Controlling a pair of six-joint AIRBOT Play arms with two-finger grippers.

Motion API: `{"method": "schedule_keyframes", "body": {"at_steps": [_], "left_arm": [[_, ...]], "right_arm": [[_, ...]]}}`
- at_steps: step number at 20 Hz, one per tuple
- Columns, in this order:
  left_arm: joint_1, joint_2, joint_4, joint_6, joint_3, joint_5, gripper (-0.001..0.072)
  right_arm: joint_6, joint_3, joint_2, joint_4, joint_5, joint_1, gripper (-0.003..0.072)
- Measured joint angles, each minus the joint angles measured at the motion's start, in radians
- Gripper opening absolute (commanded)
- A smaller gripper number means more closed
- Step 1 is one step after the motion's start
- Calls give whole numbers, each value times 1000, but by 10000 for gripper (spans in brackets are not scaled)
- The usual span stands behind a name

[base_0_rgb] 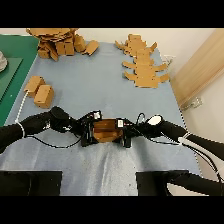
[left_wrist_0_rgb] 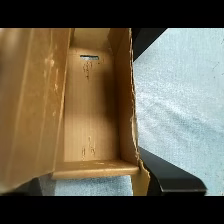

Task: Fold the box.

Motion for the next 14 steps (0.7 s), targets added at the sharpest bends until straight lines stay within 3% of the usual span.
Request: {"method": "schedule_keyframes", "body": {"at_steps": [10,11,14], "left_arm": [[0,0,0,0,0,0,335],[0,0,0,0,0,0,335],[0,0,0,0,0,0,335]], "right_arm": [[1,0,1,-4,0,0,478],[1,0,1,-5,0,0,691],[3,1,5,-4,-20,-3,720]]}}
